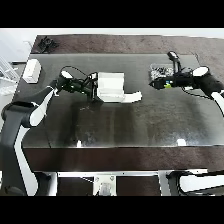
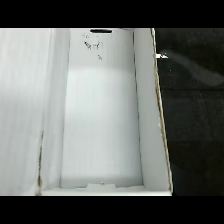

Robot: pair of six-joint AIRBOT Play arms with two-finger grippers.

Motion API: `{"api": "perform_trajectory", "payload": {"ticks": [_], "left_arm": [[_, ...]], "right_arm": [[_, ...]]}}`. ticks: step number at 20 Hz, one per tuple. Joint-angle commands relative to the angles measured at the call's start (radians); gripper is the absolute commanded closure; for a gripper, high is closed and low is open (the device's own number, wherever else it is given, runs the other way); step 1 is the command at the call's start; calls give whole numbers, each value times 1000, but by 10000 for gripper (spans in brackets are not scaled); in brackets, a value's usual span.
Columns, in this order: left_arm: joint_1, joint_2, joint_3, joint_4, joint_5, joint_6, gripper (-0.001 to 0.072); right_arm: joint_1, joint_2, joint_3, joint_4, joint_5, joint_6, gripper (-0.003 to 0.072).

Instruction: Fold the box and place the chain.

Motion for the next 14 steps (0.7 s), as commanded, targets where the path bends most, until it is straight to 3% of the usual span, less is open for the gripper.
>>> {"api": "perform_trajectory", "payload": {"ticks": [1, 9, 14], "left_arm": [[0, 0, 0, 0, 1, 1, 283], [0, 0, 0, 0, 1, 1, 283], [0, 0, 0, 0, 1, 1, 283]], "right_arm": [[-64, -28, -29, -8, 61, 216, 681], [78, -180, -31, 31, 79, 230, 681], [175, -199, -14, 171, 77, 204, 681]]}}
